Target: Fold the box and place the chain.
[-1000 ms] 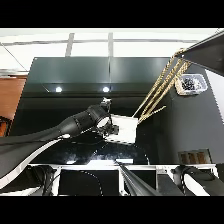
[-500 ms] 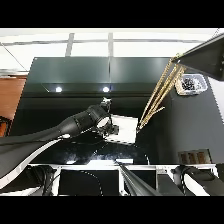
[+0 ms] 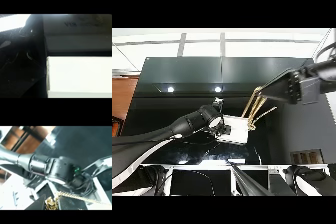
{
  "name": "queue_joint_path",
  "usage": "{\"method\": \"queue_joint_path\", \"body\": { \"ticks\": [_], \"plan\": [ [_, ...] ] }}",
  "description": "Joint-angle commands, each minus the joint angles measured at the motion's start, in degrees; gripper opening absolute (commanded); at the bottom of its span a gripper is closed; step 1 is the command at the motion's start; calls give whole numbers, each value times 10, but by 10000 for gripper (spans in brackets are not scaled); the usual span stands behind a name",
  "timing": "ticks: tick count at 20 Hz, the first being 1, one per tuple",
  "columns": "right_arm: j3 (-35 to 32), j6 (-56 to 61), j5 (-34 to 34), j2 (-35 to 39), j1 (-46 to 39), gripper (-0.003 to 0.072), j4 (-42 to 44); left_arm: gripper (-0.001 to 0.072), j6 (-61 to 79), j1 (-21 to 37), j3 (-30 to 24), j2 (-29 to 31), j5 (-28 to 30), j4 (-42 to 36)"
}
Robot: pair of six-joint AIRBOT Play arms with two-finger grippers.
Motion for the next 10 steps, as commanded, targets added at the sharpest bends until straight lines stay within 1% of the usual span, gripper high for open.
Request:
{"method": "queue_joint_path", "body": {
  "ticks": [1,4,10],
  "plan": [
    [-16,-9,-6,-7,19,10,8,33,0,0,0,0,0,0],
    [-16,-9,5,-7,4,11,7,33,0,0,0,0,0,0],
    [-16,-9,36,-3,-76,11,7,33,0,0,0,0,0,0]
  ]
}}
